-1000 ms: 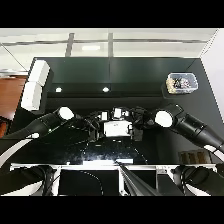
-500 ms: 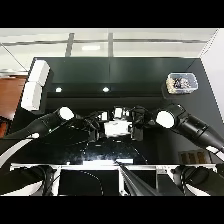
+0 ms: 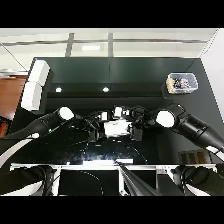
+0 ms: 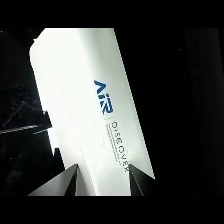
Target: Fold the box and place the chain.
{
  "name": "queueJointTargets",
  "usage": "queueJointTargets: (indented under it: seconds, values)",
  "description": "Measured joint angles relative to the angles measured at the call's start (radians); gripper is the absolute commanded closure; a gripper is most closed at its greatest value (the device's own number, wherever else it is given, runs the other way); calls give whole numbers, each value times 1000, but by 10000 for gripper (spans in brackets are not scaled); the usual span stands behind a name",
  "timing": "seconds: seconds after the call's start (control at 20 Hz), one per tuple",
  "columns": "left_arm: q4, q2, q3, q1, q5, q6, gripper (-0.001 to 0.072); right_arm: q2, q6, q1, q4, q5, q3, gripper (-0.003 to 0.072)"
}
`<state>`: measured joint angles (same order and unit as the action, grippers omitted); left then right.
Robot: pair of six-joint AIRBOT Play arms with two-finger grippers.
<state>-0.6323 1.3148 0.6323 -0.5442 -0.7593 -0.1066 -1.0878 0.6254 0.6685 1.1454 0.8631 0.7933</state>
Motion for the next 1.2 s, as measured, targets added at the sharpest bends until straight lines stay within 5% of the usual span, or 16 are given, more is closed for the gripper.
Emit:
queueJointTargets:
  seconds: [0.15, 1.2]
  values:
    - [8, 0, 0, 0, 0, 4, 471, 0, 0, 0, -8, 2, 0, 451]
    - [13, 0, -1, 0, 3, 0, 471, 6, -4, 0, -18, -24, 4, 452]
